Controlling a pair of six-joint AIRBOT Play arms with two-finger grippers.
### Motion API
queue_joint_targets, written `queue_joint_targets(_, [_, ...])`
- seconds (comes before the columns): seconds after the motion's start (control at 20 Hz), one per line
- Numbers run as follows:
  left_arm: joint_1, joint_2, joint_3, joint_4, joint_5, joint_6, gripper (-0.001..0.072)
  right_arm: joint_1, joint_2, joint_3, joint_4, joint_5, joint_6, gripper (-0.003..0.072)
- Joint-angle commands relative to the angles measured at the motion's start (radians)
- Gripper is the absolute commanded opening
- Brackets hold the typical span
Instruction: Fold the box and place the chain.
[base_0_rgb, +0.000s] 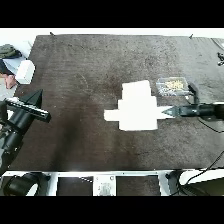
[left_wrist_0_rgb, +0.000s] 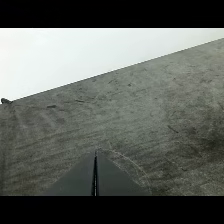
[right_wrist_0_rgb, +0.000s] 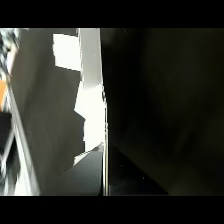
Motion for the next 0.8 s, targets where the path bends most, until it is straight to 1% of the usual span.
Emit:
queue_joint_targets(0.0, [0.0,0.001,-0.001,0.0,0.0,0.0,0.0012,0.237,0.043,-0.083,0.268,-0.253,-0.034,-0.0018])
queue_joint_targets(0.1, [0.0,0.001,-0.001,0.0,0.001,0.001,0.0013,0.369,0.042,-0.075,0.271,-0.49,0.05,-0.0019])
queue_joint_targets(0.15, [0.0,0.001,-0.001,0.0,0.002,0.0,0.0013,0.42,0.035,-0.057,0.27,-0.554,0.066,-0.002])
queue_joint_targets(0.3, [0.0,0.001,-0.001,0.0,-0.007,0.0,0.0013,0.5,0.001,0.031,0.252,-0.579,0.161,-0.002])
queue_joint_targets(0.45, [0.0,0.001,-0.001,0.0,-0.009,0.0,0.0012,0.529,-0.001,0.084,0.165,-0.649,0.257,-0.002])
queue_joint_targets(0.55, [0.0,0.001,-0.001,0.0,-0.029,0.0,0.0013,0.531,-0.001,0.089,0.122,-0.674,0.301,-0.002])
queue_joint_targets(0.6, [0.0,0.001,-0.001,0.007,-0.057,0.018,0.0013,0.533,-0.001,0.089,0.119,-0.678,0.304,-0.002])
queue_joint_targets(0.65, [-0.001,0.0,-0.001,0.014,-0.087,0.068,0.0043,0.539,-0.001,0.089,0.121,-0.688,0.298,-0.002])
queue_joint_targets(0.7, [0.0,0.0,-0.001,0.014,-0.114,0.121,0.0345,0.545,-0.001,0.089,0.11,-0.707,0.295,-0.002])
queue_joint_targets(0.75, [0.0,-0.001,0.0,0.01,-0.127,0.153,0.0504,0.552,-0.001,0.09,0.107,-0.726,0.291,-0.002])
